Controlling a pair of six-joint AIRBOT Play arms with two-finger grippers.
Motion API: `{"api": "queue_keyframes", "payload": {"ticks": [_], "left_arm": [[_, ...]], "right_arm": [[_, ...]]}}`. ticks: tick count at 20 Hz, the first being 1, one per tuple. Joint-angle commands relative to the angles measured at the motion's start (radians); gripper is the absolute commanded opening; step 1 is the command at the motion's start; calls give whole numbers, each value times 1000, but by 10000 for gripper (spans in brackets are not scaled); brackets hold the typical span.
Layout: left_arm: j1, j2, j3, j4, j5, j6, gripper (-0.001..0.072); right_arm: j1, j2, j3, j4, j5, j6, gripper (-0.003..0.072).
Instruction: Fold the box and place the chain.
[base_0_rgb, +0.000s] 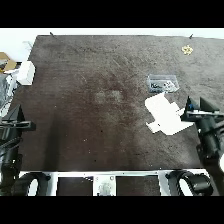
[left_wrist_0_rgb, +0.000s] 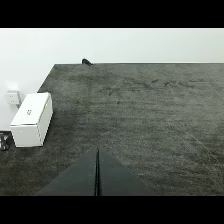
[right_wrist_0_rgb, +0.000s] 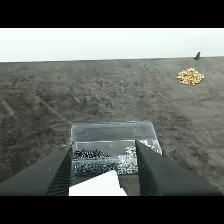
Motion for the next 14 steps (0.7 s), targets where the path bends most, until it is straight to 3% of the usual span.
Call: {"api": "queue_keyframes", "payload": {"ticks": [1, 2, 4, 8, 10, 12, 14], "left_arm": [[0, 1, -1, 0, 0, 0, 11], [0, 1, -1, 0, 0, 0, 11], [0, 1, -1, 0, 0, 0, 11], [0, 1, -1, 0, 0, 0, 11], [0, 1, -1, 0, 0, 0, 11], [0, 1, -1, 0, 0, 0, 11], [0, 1, -1, 0, 0, 0, 12]], "right_arm": [[-59, -290, 194, 12, 45, 1, 455], [-118, -398, 260, 12, 126, 2, 438], [-307, -626, 397, -24, 429, 80, 437], [-658, -1047, 819, -570, 1146, 623, 439], [-719, -1216, 1077, -771, 1400, 780, 439], [-719, -1334, 1292, -955, 1557, 848, 439], [-689, -1416, 1441, -1123, 1613, 858, 439]]}}
